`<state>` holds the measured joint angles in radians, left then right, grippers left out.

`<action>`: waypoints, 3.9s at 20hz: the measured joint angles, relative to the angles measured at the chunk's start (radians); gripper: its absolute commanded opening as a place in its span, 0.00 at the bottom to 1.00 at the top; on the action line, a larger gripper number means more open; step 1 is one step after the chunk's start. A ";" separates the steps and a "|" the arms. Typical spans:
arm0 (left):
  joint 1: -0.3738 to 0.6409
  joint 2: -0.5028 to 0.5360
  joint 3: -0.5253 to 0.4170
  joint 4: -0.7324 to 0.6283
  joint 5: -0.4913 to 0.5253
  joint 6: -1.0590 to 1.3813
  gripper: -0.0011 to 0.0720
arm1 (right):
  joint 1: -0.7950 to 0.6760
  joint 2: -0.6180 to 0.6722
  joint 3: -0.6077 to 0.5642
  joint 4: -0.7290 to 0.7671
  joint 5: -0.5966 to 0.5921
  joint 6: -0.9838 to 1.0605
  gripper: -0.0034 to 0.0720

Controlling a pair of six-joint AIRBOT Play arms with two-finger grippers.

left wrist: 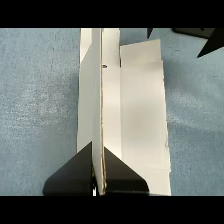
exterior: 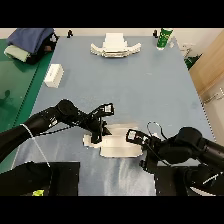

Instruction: Fold the box.

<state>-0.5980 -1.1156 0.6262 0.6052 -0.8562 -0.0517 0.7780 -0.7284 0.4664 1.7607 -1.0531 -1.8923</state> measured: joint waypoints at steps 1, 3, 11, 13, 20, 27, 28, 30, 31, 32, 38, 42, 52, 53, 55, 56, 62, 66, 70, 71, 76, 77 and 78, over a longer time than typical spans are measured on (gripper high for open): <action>0.000 0.000 0.000 0.000 0.000 0.000 0.03 | 0.041 -0.014 -0.003 -0.045 0.035 0.033 0.92; 0.000 0.000 0.000 0.000 0.000 0.000 0.03 | 0.105 -0.045 -0.006 -0.116 0.089 0.092 0.92; 0.000 0.000 0.000 0.000 0.000 0.000 0.03 | 0.187 -0.139 0.018 -0.310 0.208 0.305 0.92; 0.000 0.000 0.000 0.000 0.000 0.000 0.03 | 0.192 -0.144 0.039 -0.350 0.207 0.371 0.92; 0.000 0.000 0.000 0.000 0.000 0.000 0.03 | 0.193 -0.148 0.119 -0.409 0.092 0.482 0.92; 0.000 0.000 0.000 0.000 0.000 0.000 0.03 | 0.193 -0.149 0.137 -0.420 0.024 0.520 0.92; 0.000 0.000 0.000 0.000 0.000 0.000 0.03 | 0.193 -0.149 0.140 -0.427 0.019 0.524 0.92; 0.000 0.000 0.000 0.000 0.000 0.000 0.03 | 0.193 -0.149 0.144 -0.449 0.011 0.535 0.92; 0.000 0.000 0.000 0.000 0.000 0.000 0.03 | 0.193 -0.149 0.146 -0.461 0.008 0.540 0.92; 0.000 0.000 0.000 0.000 0.000 0.000 0.03 | 0.193 -0.149 0.147 -0.474 0.005 0.542 0.92; 0.000 0.000 0.000 0.000 0.000 0.000 0.03 | 0.193 -0.149 0.150 -0.520 0.000 0.550 0.92; 0.000 0.000 0.000 0.000 0.000 0.000 0.03 | 0.158 -0.149 0.142 -0.527 0.051 0.482 0.92; 0.000 0.000 0.000 0.000 0.000 0.000 0.03 | -0.291 -0.153 0.098 0.153 0.124 -0.470 0.93; 0.000 0.000 0.000 0.000 0.000 0.000 0.03 | -0.315 -0.155 0.096 0.187 0.122 -0.528 0.93; 0.000 0.000 0.000 0.000 0.000 0.000 0.03 | -0.342 -0.159 0.095 0.226 0.110 -0.602 0.93; 0.000 0.000 0.000 0.000 0.000 0.000 0.03 | -0.351 -0.160 0.095 0.237 0.100 -0.626 0.93; 0.000 0.000 0.000 0.000 0.000 0.000 0.03 | -0.373 -0.180 0.081 0.286 0.117 -0.734 0.93; 0.000 0.000 0.000 0.000 -0.001 0.000 0.03 | -0.417 -0.185 0.034 0.380 0.132 -0.893 0.93; 0.000 0.000 0.000 0.000 -0.001 0.000 0.03 | -0.450 -0.187 -0.013 0.449 0.159 -1.024 0.93; 0.000 0.000 0.000 0.000 -0.002 0.000 0.03 | -0.454 -0.188 -0.024 0.461 0.172 -1.045 0.93; 0.000 0.000 0.000 0.000 0.000 0.000 0.03 | -0.461 -0.198 -0.069 0.496 0.239 -1.094 0.93; 0.000 0.000 0.000 0.000 -0.001 0.000 0.03 | -0.461 -0.200 -0.072 0.499 0.246 -1.098 0.93; 0.000 0.000 0.000 0.000 0.000 0.000 0.03 | -0.461 -0.203 -0.075 0.501 0.253 -1.101 0.93</action>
<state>-0.5980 -1.1156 0.6262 0.6052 -0.8566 -0.0521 0.3168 -0.9310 0.3916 2.2616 -0.8005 -2.9936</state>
